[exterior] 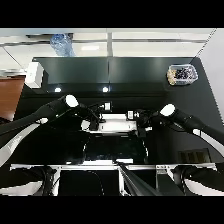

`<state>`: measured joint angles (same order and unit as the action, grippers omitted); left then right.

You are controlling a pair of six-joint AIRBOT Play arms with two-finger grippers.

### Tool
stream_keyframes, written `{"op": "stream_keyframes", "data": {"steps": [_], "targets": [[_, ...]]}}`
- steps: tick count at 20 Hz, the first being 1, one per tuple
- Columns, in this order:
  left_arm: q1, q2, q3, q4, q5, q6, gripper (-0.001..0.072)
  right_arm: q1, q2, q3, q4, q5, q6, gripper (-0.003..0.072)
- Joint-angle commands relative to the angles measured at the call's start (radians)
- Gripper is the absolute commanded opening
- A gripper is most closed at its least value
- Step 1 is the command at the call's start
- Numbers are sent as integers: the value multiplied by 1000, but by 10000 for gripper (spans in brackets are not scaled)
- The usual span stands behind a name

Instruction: Fold the box and place the chain.

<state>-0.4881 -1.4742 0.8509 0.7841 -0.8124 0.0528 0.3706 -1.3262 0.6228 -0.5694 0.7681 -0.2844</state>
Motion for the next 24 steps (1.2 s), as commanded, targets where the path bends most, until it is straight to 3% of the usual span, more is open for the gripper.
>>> {"op": "stream_keyframes", "data": {"steps": [1,20,21,22,24], "targets": [[1,0,1,0,0,0,24,0,-3,0,17,-17,12,606],[2,0,1,0,0,0,24,16,-5,0,-45,-20,53,603],[2,0,1,0,0,0,24,16,-5,0,-45,-20,53,573],[2,0,1,0,0,-1,24,16,-5,0,-49,-15,53,435],[2,0,1,0,-2,-1,24,16,-5,0,-57,-8,53,436]]}}
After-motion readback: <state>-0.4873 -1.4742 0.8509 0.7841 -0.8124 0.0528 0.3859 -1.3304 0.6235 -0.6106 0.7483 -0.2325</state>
